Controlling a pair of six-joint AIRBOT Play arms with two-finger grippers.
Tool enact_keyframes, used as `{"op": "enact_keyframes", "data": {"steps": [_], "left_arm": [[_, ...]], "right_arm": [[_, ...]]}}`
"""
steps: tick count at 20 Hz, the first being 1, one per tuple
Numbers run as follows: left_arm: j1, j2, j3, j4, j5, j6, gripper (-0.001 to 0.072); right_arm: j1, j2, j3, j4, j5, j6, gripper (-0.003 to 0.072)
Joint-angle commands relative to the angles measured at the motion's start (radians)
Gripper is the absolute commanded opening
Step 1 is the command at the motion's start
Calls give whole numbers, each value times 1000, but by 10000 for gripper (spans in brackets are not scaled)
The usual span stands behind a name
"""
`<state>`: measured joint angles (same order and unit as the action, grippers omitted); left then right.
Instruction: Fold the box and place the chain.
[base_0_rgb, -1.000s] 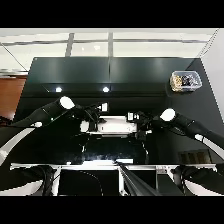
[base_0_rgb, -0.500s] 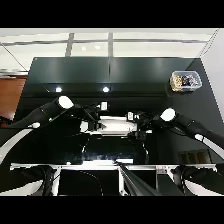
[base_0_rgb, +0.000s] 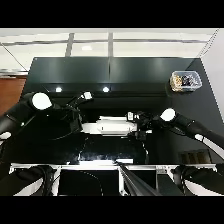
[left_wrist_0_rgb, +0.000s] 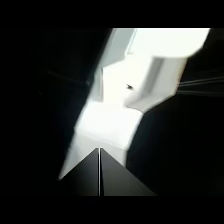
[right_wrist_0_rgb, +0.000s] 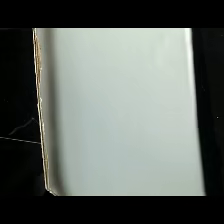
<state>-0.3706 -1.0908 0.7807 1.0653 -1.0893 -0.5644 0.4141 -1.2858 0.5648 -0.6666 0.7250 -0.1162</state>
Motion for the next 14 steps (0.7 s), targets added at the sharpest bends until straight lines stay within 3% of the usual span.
{"op": "enact_keyframes", "data": {"steps": [1,3,6,8,10,12,14], "left_arm": [[-3,32,-32,-126,-177,-199,22],[-18,29,-95,-412,-112,-158,25],[-18,21,-185,-792,153,-16,24],[-21,8,-203,-926,371,87,24],[-27,-38,-200,-981,501,137,24],[-28,-114,-188,-972,496,216,25],[-29,-193,-163,-971,406,275,23]], "right_arm": [[1,-1,0,0,-2,0,472],[1,-1,0,0,-2,0,472],[1,-1,0,0,-2,0,472],[1,-1,0,0,-1,0,473],[1,-1,0,0,-1,0,472],[1,-1,0,0,-1,0,473],[1,-1,0,0,-1,0,472]]}}
